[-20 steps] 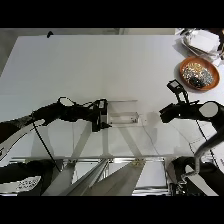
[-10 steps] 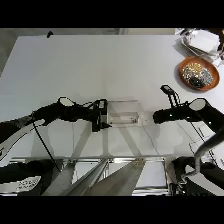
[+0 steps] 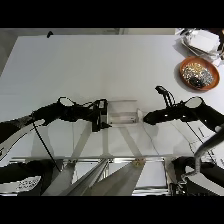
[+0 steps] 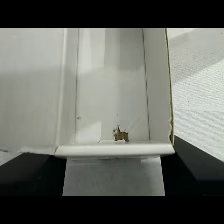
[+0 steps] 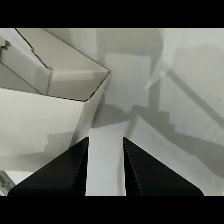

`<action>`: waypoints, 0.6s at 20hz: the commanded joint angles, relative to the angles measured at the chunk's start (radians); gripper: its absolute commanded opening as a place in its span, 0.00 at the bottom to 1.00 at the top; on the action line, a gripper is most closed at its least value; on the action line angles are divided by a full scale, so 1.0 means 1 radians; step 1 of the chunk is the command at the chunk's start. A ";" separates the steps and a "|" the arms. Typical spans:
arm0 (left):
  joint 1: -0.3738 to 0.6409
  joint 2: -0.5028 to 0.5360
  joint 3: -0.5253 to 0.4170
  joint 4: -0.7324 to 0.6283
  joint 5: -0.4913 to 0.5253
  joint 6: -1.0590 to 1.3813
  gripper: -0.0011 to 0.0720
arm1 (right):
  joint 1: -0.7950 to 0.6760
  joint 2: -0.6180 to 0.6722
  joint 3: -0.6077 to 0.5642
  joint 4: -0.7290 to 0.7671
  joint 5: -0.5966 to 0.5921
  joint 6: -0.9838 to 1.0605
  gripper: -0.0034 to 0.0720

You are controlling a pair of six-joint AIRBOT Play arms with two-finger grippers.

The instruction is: Fold the box and place the chain.

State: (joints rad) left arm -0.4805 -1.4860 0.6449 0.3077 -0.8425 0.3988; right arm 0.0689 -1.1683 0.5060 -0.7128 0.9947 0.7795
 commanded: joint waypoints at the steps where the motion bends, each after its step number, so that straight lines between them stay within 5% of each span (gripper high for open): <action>1: 0.001 0.000 0.000 0.000 0.000 0.000 0.13 | 0.019 -0.002 0.023 0.018 0.020 0.037 0.37; 12: 0.001 0.000 0.000 0.000 0.000 0.000 0.13 | 0.019 0.011 0.092 -0.061 0.123 0.186 0.36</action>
State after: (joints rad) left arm -0.4805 -1.4860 0.6449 0.3073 -0.8425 0.3988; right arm 0.0872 -1.1660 0.5877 -0.7380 1.1065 0.9192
